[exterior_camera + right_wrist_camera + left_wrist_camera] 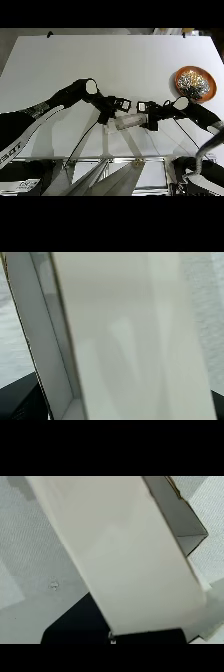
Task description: Fold the box and place the chain.
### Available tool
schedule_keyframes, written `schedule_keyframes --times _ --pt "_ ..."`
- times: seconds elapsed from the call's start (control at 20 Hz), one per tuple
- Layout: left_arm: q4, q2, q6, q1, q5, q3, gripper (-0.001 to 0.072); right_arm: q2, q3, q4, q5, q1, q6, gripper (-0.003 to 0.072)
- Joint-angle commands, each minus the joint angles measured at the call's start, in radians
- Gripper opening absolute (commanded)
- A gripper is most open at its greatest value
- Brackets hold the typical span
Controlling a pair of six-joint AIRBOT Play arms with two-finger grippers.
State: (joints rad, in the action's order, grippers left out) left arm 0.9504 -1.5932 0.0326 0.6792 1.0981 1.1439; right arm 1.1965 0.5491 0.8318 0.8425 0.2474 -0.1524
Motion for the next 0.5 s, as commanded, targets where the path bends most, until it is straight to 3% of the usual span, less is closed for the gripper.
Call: schedule_keyframes --times 0.0,0.45 --pt "-0.007 0.001 -0.006 0.002 -0.034 0.0 0.0004 0.002 -0.001 0.002 0.034 0.0 -0.01 0.0696" --pt "0.005 0.001 -0.006 0.002 -0.055 0.0 0.0004 0.064 -0.001 0.047 0.058 0.0 -0.021 0.0666"
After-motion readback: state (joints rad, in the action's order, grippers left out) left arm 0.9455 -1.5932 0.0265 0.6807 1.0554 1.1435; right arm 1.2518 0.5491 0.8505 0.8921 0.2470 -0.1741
